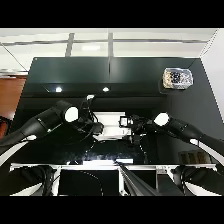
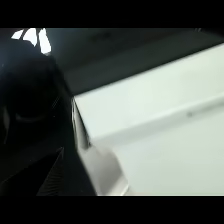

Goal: Fold the box and place the chain.

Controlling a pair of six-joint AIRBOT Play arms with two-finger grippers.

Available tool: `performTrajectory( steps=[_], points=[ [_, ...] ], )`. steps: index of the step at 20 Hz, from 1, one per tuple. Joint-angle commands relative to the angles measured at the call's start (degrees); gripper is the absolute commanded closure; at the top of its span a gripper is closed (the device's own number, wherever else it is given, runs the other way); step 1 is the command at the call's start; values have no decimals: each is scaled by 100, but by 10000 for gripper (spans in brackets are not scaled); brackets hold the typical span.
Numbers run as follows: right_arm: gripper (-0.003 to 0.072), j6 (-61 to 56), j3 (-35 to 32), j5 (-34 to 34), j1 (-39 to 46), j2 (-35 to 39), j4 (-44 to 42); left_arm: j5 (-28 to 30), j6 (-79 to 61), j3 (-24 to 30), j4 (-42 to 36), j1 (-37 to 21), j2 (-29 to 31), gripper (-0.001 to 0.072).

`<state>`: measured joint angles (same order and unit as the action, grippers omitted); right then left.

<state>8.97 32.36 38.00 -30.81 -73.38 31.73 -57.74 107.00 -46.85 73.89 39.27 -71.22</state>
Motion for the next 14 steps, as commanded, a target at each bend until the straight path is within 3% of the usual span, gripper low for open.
performTrajectory(
  steps=[1, 5, 12, 14],
  points=[
    [249, 0, 2, -4, -2, -4, -2, -28, 608, -157, 111, 243, -118, 213],
    [249, 0, 2, -2, -2, -4, 0, -111, 1001, -157, 341, 243, -133, 313],
    [248, 0, 0, -2, -2, -4, 0, -367, 1362, -540, 658, 452, -719, 314],
    [248, 0, 2, -2, -2, -4, 0, -479, 1497, -621, 811, 494, -850, 414]
  ],
)
